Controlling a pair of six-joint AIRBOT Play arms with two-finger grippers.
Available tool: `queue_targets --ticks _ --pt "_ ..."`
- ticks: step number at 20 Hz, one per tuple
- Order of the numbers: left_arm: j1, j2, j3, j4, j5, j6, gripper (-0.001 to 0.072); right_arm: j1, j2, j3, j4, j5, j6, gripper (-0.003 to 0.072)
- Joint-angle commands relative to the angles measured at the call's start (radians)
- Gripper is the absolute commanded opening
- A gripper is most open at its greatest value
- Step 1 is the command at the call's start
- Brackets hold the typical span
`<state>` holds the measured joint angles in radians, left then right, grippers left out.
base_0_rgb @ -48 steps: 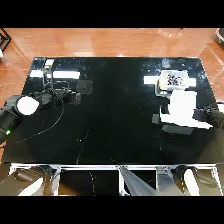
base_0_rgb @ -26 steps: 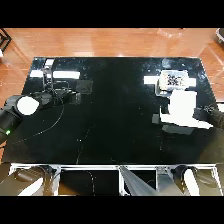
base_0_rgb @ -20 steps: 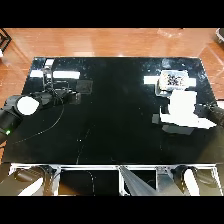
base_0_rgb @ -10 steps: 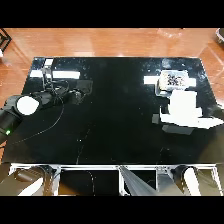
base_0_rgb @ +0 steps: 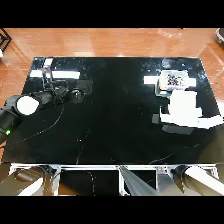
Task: Fold the box and place the chain.
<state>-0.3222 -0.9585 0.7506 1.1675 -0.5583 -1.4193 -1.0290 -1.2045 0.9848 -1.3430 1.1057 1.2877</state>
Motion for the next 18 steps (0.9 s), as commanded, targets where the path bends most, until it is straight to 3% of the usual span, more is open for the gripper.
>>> queue_targets --ticks 1,4,8,17,18 --pt "0.000 0.000 0.001 0.003 0.047 0.001 0.0631 -0.113 -0.267 0.174 0.286 0.387 -0.242 0.0703" --pt "0.000 0.000 0.001 0.003 0.060 0.001 0.0632 -0.129 -0.479 0.325 0.368 0.541 -0.226 0.0703" --pt "0.000 0.000 0.001 0.002 0.056 0.000 0.0631 -0.069 -0.623 0.447 0.364 0.586 -0.230 0.0702" --pt "0.000 0.000 0.001 -0.001 0.050 0.000 0.0631 0.027 -0.703 0.490 0.326 0.652 -0.254 0.0691" --pt "0.000 0.000 0.001 -0.001 0.048 0.000 0.0631 0.027 -0.703 0.490 0.318 0.650 -0.259 0.0511"
